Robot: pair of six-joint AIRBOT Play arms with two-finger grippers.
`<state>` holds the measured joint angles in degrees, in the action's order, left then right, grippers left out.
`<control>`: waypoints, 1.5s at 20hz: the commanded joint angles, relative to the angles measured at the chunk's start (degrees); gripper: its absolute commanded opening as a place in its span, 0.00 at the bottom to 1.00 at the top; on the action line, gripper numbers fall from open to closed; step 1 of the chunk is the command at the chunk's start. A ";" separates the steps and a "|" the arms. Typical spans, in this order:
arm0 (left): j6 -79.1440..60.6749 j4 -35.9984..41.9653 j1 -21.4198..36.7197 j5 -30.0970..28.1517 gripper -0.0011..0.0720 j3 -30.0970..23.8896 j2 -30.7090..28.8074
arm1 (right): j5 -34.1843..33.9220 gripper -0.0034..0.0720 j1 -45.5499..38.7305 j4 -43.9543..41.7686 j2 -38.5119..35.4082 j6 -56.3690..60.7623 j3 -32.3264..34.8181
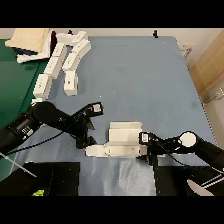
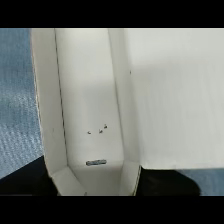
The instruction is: Fold the box.
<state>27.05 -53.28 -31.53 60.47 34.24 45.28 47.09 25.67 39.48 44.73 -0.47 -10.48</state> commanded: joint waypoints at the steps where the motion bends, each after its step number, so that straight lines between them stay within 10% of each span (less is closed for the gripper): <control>1: -16.70 5.84 1.42 -5.66 0.92 -6.91 -1.75 | -0.02 0.72 0.04 0.02 -0.04 0.02 -0.04; 15: -30.10 17.84 -9.46 -16.68 0.91 -11.32 8.31 | -0.02 0.73 0.04 0.20 -0.04 0.02 -0.04; 18: -30.05 17.97 -10.95 -17.53 0.49 -11.32 9.84 | -0.02 0.73 0.04 0.20 -0.04 0.00 -0.04; 20: -30.03 17.97 -11.34 -18.86 0.46 -11.32 10.12 | -0.02 0.72 0.04 0.20 -0.04 0.02 -0.04; 22: -30.03 18.01 -11.34 -19.74 0.17 -11.32 10.12 | -0.02 0.72 0.04 0.20 -0.04 0.00 -0.04; 30: -30.08 24.96 -14.36 -23.58 0.16 -11.32 10.29 | -0.02 0.73 0.04 0.20 -0.04 0.00 -0.04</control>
